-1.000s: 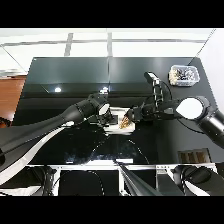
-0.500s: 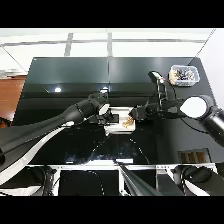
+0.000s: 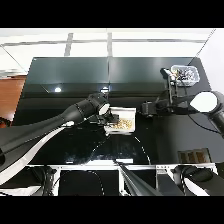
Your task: Fold the box and place the chain.
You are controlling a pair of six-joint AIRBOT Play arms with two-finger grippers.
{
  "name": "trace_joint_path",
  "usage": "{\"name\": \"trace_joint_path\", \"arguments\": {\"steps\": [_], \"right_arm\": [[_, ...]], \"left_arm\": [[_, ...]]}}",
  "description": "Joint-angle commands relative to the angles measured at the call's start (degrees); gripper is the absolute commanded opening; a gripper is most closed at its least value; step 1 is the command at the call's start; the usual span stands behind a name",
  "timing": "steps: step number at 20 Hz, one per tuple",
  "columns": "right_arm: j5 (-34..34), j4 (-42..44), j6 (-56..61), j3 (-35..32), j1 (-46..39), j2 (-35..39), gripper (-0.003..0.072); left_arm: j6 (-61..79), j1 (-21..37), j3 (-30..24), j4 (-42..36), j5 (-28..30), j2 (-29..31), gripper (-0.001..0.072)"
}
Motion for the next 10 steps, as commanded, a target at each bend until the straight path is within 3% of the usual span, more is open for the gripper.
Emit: {"name": "trace_joint_path", "arguments": {"steps": [1,2,7,10], "right_arm": [[5.6,-1.5,-0.3,0.0,-3.3,1.0,0.0365],[6.0,-1.9,-0.2,0.0,-3.3,1.0,0.0365],[4.0,-3.2,-0.2,0.0,-3.3,0.9,0.0365],[2.9,-5.0,-0.2,0.0,-3.3,0.9,0.0365]], "left_arm": [[2.0,-0.1,1.7,-0.2,-3.8,0.5,0.0399],[2.6,-0.5,2.4,0.7,-4.6,1.7,0.0683],[14.9,-2.0,2.0,5.9,-7.0,17.0,0.0706],[14.6,3.5,-6.1,15.0,-9.4,28.3,0.0706]]}}
